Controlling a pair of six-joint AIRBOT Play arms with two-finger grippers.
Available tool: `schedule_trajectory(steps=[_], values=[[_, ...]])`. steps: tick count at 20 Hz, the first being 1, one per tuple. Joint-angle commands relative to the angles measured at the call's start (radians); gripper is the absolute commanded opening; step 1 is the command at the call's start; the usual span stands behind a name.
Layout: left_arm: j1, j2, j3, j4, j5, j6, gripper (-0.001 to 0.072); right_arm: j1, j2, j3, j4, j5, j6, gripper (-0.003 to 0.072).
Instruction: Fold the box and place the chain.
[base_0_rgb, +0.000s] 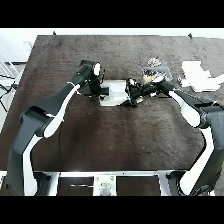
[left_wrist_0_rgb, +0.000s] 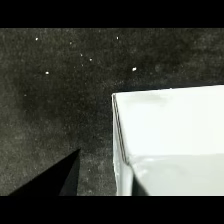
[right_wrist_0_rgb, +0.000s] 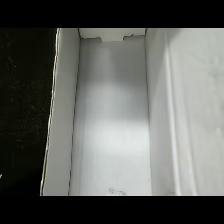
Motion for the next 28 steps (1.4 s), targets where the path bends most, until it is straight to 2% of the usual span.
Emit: schedule_trajectory(steps=[1, 8, 15, 16, 20, 21, 25, 26, 28], values=[[-0.006, -0.002, 0.003, 0.003, 0.035, 0.000, 0.0362, 0.001, 0.000, 0.000, 0.000, 0.001, 0.000, 0.0578], [-0.016, -0.009, 0.002, 0.009, 0.097, -0.002, 0.0356, 0.001, 0.000, 0.000, 0.000, 0.001, 0.000, 0.0578], [-0.024, -0.030, 0.002, 0.018, 0.091, -0.004, 0.0342, 0.001, 0.000, 0.000, 0.000, 0.001, 0.000, 0.0578], [-0.024, -0.030, 0.002, 0.024, 0.092, -0.002, 0.0244, 0.001, 0.000, 0.000, 0.000, 0.001, 0.000, 0.0578], [-0.024, -0.030, 0.002, 0.040, 0.090, -0.001, 0.0236, 0.001, 0.000, 0.000, 0.000, 0.001, 0.000, 0.0578], [-0.024, -0.030, 0.002, 0.052, 0.083, -0.002, 0.0168, 0.001, 0.000, 0.000, 0.000, 0.001, 0.000, 0.0578], [-0.024, -0.029, 0.002, 0.065, 0.080, 0.000, 0.0110, 0.001, 0.000, 0.000, 0.000, 0.001, 0.000, 0.0578], [-0.024, -0.029, 0.002, 0.066, 0.080, 0.001, 0.0047, 0.001, 0.000, 0.000, 0.000, 0.001, 0.000, 0.0578], [-0.024, -0.029, 0.002, 0.068, 0.079, 0.009, 0.0047, 0.001, 0.000, 0.000, 0.000, 0.001, 0.000, 0.0578]])
